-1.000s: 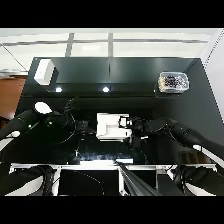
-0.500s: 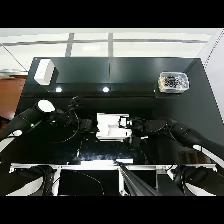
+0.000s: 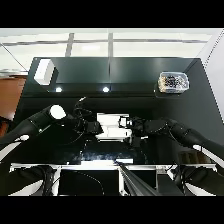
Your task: Fold the box and place the chain.
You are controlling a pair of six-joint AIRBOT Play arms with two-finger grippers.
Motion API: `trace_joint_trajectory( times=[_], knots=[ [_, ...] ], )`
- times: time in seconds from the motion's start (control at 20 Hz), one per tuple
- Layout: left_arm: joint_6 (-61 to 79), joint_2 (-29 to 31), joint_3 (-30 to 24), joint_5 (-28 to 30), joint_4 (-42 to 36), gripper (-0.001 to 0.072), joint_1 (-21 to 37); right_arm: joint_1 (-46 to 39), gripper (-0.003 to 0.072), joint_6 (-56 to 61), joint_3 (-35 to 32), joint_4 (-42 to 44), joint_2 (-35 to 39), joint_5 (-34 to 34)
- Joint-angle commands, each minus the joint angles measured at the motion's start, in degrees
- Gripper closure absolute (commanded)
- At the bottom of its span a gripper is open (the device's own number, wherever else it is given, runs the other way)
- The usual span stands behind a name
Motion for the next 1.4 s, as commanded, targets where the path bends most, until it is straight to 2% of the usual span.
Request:
trace_joint_trajectory(
  times=[0.0,0.1,0.25,0.3,0.4,0.45,0.55,0.6,0.8,1.05,1.1,1.25,1.3,1.35],
  knots=[
    [-5.5,0.0,0.4,3.3,3.1,0.0006,-2.7,0.0,0.0156,0.0,0.0,0.0,0.0,0.0],
    [-11.7,0.0,2.0,3.1,9.2,0.0022,-5.2,0.0,0.0156,0.0,0.0,0.0,0.0,0.0],
    [-27.5,-0.1,6.0,1.3,24.2,0.0022,-10.7,0.0,0.0156,0.5,0.0,0.0,0.0,0.0],
    [-32.9,-0.2,7.3,0.0,28.7,0.0044,-12.7,0.0,0.0156,0.7,0.0,0.0,0.0,0.0],
    [-41.3,-0.4,9.3,-2.7,35.5,0.0158,-16.0,0.0,0.0156,0.7,0.0,0.0,0.0,0.0],
    [-44.7,-0.4,9.9,-3.7,37.5,0.0192,-17.2,0.0,0.0156,0.7,0.0,0.0,0.0,0.0],
    [-47.0,-0.7,10.9,-5.2,38.0,0.0294,-18.7,0.0,0.0156,0.7,0.0,0.0,0.0,0.0],
    [-48.2,-1.1,11.2,-6.1,38.3,0.0322,-19.1,0.0,0.0156,0.7,0.0,0.0,0.0,0.0],
    [-50.5,-3.5,11.8,-6.9,38.5,0.0324,-20.3,0.0,0.0156,0.7,0.0,0.0,0.0,0.0],
    [-50.5,-7.4,15.2,-6.9,38.7,0.0325,-20.8,0.0,0.0156,0.7,0.0,0.0,0.0,0.0],
    [-50.5,-7.6,15.5,-6.8,38.7,0.0364,-20.8,0.0,0.0156,0.7,0.0,0.0,0.0,0.0],
    [-50.5,-7.9,15.5,-6.4,38.6,0.04,-20.8,0.0,0.0156,0.7,0.0,0.0,0.0,0.0],
    [-50.5,-8.1,15.5,-6.5,38.4,0.0441,-20.8,0.0,0.0156,0.7,0.0,0.0,0.0,0.0],
    [-50.5,-8.4,15.5,-6.4,38.1,0.0441,-20.8,0.0,0.0156,0.7,0.0,0.0,0.0,0.0]
  ],
)
